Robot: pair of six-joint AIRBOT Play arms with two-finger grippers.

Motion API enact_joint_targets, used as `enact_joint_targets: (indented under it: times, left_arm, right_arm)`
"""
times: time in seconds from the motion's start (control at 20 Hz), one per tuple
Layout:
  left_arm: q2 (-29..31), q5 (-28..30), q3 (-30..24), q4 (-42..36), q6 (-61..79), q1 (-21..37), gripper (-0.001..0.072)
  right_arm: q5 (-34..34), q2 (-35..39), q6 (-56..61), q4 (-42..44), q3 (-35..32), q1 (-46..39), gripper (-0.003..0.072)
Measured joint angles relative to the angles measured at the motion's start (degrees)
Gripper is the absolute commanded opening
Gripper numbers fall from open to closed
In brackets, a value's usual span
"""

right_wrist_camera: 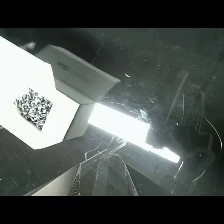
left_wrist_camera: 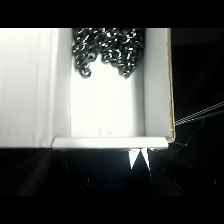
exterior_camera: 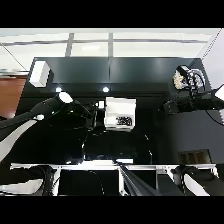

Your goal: Fold the box and place the chain.

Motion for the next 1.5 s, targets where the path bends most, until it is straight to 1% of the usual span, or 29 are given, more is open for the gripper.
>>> enact_joint_targets:
  times: [0.25,0.5,0.95,1.5]
  left_arm:
    - [-0.52,-0.92,0.63,-0.07,-0.02,-1.7,0.0707]
    - [-0.35,-1.27,0.7,0.24,-3.21,-1.29,0.071]
    - [0.66,-0.7,-2.56,-2.45,-6.32,-0.61,0.071]
    - [0.7,0.68,-3.02,-4.61,-6.4,-0.72,0.071]
  right_arm:
    - [0.0,0.0,0.0,-0.07,0.0,0.0,0.0323]
    - [0.2,0.0,0.0,-0.15,0.0,0.0,0.0323]
    - [0.0,0.0,-0.02,-0.24,0.0,0.0,0.0323]
    - [-0.96,0.0,-0.02,-0.26,-0.02,0.0,0.0323]
